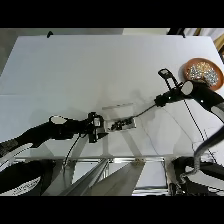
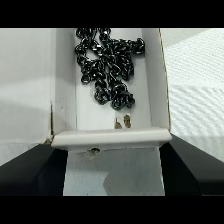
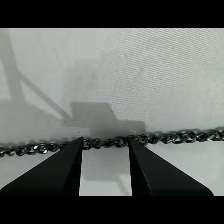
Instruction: Fold the box and place the chain.
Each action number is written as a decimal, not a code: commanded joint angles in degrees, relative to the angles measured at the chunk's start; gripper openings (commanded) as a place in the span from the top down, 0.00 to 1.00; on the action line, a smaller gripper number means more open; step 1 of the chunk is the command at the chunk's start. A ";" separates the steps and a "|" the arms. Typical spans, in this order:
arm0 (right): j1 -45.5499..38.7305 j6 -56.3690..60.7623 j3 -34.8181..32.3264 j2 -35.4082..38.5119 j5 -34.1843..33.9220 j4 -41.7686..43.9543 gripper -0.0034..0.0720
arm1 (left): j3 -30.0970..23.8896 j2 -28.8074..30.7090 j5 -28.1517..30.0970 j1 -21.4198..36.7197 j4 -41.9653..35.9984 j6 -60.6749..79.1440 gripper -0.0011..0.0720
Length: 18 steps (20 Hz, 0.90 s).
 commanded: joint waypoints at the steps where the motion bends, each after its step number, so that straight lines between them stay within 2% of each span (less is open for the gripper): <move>1: -0.09 1.09 -0.02 -2.29 -0.81 -0.24 0.52 | 0.00 0.04 0.02 -0.02 0.00 0.00 0.80; 5: -0.09 1.40 -0.02 -2.32 0.07 -0.44 0.54 | -0.02 0.04 0.02 -0.02 0.00 0.00 0.80; 6: -0.09 1.42 -0.02 -2.32 0.26 -0.44 0.57 | 0.00 0.04 0.02 -0.02 0.00 0.00 0.80; 13: -0.09 1.27 -0.02 2.62 1.73 -3.67 0.56 | 0.00 0.04 0.02 -0.02 0.00 0.00 0.80; 18: -0.09 1.40 -0.02 2.80 3.21 -4.07 0.56 | 0.00 0.04 0.00 -0.02 0.00 0.00 0.80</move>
